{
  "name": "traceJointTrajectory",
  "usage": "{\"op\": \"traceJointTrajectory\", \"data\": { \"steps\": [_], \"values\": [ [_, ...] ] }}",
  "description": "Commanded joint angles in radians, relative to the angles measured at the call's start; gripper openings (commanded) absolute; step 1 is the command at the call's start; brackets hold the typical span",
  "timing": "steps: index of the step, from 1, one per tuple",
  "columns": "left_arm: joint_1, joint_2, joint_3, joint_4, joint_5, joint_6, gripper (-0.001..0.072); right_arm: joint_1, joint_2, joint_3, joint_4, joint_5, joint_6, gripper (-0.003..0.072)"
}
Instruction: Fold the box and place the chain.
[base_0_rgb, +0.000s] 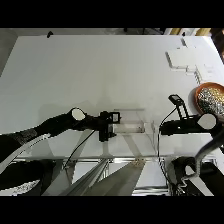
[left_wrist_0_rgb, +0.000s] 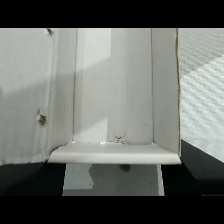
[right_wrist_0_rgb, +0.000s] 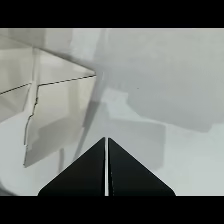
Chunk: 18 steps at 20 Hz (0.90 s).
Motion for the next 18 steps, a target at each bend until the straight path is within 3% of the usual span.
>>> {"op": "traceJointTrajectory", "data": {
  "steps": [1,12,18],
  "values": [
    [0.001,0.0,0.001,0.0,-0.002,0.0,0.0173,0.001,-0.004,0.0,-0.045,-0.049,-0.005,0.0015],
    [0.001,0.0,0.001,0.0,-0.002,0.0,0.0173,0.0,-0.169,0.0,0.029,-0.12,-0.377,0.0012],
    [0.001,0.0,0.001,0.0,-0.002,0.0,0.0173,-0.129,-0.236,0.0,0.17,-0.085,-0.503,0.0012]
  ]
}}
